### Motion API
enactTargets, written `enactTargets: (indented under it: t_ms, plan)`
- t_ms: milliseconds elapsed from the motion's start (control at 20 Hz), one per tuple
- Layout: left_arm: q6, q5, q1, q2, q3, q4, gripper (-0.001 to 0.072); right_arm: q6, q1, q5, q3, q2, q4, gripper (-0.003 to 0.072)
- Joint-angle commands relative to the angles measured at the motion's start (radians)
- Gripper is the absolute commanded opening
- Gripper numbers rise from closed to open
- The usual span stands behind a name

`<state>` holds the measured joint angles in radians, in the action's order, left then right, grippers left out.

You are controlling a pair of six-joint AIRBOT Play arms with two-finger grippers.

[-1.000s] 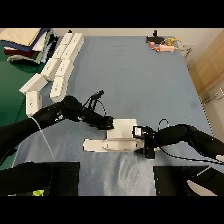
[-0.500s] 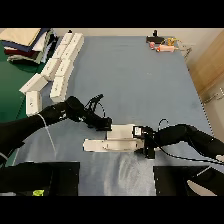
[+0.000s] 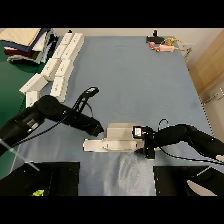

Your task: Fold the box.

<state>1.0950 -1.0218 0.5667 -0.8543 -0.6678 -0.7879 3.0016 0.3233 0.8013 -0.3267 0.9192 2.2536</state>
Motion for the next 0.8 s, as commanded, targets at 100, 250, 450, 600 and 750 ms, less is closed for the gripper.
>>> enactTargets:
  t_ms: [100,250,450,600,750]
  plan:
    - [-0.137,-0.127,0.029,0.25,0.091,-0.158,0.0558,-0.002,0.001,0.0,0.0,0.0,0.001,0.0513]
    - [-0.242,-0.061,0.075,0.248,0.148,-0.229,0.0673,-0.001,0.0,0.0,0.0,0.0,0.001,0.0513]
    - [-0.464,0.068,0.145,0.14,0.21,-0.23,0.0673,-0.001,0.001,0.0,0.0,0.0,0.001,0.0513]
    - [-0.583,0.141,0.175,0.029,0.209,-0.214,0.0673,-0.001,0.001,0.0,0.0,0.0,0.001,0.0513]
    - [-0.672,0.176,0.18,-0.043,0.209,-0.198,0.0671,-0.001,0.0,0.0,0.0,0.0,0.001,0.0513]
